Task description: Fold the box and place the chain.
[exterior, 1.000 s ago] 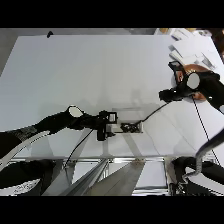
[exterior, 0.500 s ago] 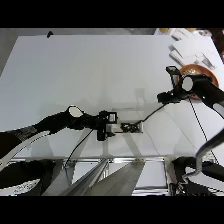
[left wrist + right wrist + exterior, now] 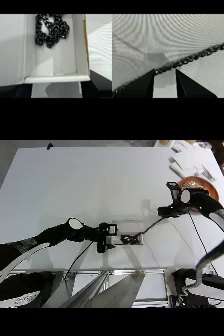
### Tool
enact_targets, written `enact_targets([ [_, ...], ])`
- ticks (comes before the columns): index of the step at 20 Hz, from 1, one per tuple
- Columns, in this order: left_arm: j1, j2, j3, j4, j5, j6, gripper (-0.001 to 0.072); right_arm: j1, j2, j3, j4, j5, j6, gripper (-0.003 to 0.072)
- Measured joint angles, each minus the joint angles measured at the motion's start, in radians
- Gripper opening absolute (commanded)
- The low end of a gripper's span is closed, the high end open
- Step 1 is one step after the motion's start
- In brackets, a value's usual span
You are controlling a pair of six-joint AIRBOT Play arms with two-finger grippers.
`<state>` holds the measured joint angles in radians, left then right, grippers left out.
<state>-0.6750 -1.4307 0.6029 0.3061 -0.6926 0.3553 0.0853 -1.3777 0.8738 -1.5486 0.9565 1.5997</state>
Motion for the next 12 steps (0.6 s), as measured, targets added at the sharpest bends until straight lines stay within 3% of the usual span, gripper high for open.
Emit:
enact_targets([
  [1, 0.000, 0.000, 0.000, 0.000, 0.000, 0.000, 0.0135, 0.000, -0.002, 0.000, 0.000, -0.002, 0.002, 0.0287],
  [4, 0.000, 0.000, 0.000, 0.000, 0.000, 0.000, 0.0135, -0.001, -0.007, -0.001, 0.000, -0.010, 0.014, 0.0188],
  [12, 0.000, 0.000, 0.000, 0.000, 0.000, 0.000, 0.0135, -0.001, -0.008, -0.003, 0.000, 0.007, 0.024, 0.0147],
])
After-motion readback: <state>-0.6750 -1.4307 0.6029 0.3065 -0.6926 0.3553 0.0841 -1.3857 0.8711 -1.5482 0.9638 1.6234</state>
